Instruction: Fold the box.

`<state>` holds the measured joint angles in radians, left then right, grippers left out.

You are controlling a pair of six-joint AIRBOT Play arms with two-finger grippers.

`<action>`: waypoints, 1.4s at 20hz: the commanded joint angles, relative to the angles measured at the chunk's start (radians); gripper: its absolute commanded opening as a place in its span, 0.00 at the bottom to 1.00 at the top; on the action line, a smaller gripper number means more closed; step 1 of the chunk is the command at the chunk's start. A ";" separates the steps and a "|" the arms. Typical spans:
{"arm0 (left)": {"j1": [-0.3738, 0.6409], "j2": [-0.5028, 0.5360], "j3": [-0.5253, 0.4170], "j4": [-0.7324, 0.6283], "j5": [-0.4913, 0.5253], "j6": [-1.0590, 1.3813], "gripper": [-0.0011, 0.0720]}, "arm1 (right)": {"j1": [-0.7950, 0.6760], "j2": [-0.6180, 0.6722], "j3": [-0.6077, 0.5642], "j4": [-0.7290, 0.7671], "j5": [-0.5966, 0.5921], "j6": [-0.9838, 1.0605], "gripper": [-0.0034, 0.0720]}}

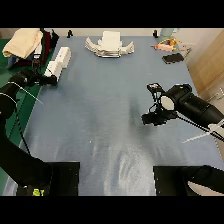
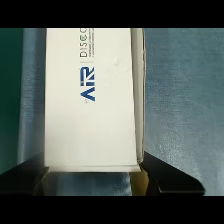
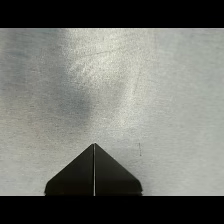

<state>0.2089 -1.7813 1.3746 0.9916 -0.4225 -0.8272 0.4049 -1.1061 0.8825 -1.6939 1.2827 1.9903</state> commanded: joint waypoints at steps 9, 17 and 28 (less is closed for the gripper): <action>-0.004 -0.009 0.011 -0.002 0.056 -0.004 0.70 | 0.000 -0.001 0.001 0.000 0.000 0.000 0.05; -0.003 -0.010 0.010 0.000 0.019 -0.003 0.70 | 0.000 -0.001 0.001 0.000 0.000 0.000 0.05; 0.005 -0.024 0.010 0.008 -0.066 -0.004 0.97 | 0.000 -0.001 0.001 0.000 0.000 0.000 0.05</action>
<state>0.2073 -1.8091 1.3849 0.9920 -0.4484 -0.8310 0.4049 -1.1061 0.8825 -1.6943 1.2823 1.9907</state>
